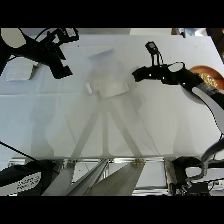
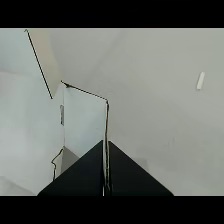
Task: Fold the box and place the chain.
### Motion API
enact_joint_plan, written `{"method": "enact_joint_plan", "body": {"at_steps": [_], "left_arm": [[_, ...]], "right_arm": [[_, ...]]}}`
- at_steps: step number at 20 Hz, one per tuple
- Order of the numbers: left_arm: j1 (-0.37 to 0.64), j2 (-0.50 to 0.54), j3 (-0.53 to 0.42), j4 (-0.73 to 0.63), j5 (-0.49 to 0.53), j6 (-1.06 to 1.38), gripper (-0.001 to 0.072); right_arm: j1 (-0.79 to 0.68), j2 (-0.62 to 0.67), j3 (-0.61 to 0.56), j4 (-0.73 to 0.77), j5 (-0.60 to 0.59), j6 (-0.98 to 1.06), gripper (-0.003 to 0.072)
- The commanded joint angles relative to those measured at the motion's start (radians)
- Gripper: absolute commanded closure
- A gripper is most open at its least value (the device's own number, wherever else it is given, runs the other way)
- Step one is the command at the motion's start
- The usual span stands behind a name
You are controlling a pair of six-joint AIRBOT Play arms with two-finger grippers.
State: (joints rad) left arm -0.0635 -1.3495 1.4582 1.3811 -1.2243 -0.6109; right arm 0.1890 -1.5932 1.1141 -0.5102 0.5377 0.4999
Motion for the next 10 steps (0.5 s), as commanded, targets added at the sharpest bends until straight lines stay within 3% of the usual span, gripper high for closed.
{"method": "enact_joint_plan", "body": {"at_steps": [1,4,10], "left_arm": [[0.001,0.0,0.0,0.0,0.0,0.0,0.0009],[0.001,0.0,0.0,0.0,0.0,0.0,0.0009],[0.001,0.0,0.0,0.0,0.0,0.0,0.0009]], "right_arm": [[0.016,0.001,-0.006,0.023,-0.158,0.002,0.0674],[0.008,0.001,-0.05,0.023,-0.258,0.045,0.0674],[0.0,0.002,-0.171,0.022,-0.262,0.042,0.0673]]}}
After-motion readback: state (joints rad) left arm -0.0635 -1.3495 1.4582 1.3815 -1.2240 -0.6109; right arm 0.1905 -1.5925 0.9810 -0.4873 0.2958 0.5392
